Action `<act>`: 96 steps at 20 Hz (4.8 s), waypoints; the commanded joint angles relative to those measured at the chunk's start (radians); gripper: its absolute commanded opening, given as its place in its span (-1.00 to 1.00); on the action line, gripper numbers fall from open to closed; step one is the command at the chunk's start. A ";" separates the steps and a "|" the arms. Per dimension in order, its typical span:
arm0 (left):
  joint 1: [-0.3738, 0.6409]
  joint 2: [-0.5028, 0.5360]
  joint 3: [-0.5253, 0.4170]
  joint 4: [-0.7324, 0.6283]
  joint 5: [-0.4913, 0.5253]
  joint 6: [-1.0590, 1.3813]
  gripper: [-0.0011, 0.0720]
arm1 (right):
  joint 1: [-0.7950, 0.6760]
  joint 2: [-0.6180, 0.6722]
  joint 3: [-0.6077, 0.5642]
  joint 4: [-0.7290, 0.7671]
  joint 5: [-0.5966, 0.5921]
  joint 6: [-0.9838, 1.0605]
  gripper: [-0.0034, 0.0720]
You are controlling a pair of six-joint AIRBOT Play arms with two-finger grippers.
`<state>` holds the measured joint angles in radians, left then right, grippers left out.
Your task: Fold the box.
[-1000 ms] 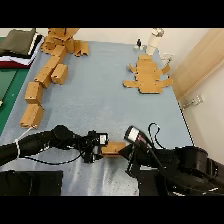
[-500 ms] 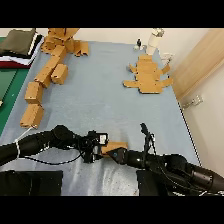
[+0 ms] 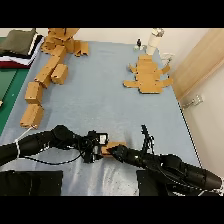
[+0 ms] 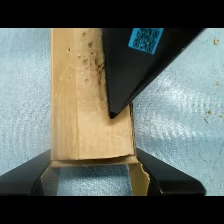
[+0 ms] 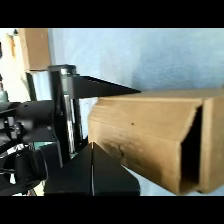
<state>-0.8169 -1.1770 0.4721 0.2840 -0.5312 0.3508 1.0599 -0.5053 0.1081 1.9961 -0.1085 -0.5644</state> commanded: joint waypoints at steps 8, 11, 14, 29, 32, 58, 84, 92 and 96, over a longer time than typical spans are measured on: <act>0.001 0.000 0.000 0.000 0.000 0.000 0.49 | 0.002 -0.030 -0.002 -0.063 -0.085 0.007 -0.90; 0.001 0.000 0.000 0.000 0.000 0.000 0.49 | 0.002 -0.056 -0.001 -0.064 -0.070 0.006 -0.90; 0.001 0.000 0.000 0.000 0.000 0.000 0.49 | 0.002 -0.046 0.000 -0.070 -0.058 0.006 -0.90; 0.001 0.000 0.000 0.000 0.000 0.000 0.49 | -0.064 0.188 0.249 -0.627 -0.927 0.059 -0.90; 0.001 0.000 0.000 0.000 0.000 0.000 0.49 | -0.063 0.169 0.249 -0.570 -0.909 0.059 -0.90; 0.001 0.000 0.000 0.000 0.000 0.000 0.49 | -0.063 0.006 0.250 -0.428 -0.776 0.059 -0.90; 0.002 0.180 0.007 0.005 0.482 -0.272 0.49 | -0.064 0.161 0.545 -0.838 -1.351 0.176 -0.90; 0.230 0.214 0.006 -0.476 1.070 -0.135 0.49 | -0.064 0.161 0.479 -0.883 -1.332 0.182 -0.90; 0.412 0.105 0.008 -0.494 1.021 -0.130 0.49 | -0.064 0.161 0.466 -0.924 -1.307 0.183 -0.90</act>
<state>-0.5182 -1.0168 0.4782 -0.1364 0.4759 0.1970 0.9958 -0.3450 0.5838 1.1046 -1.4303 -0.3832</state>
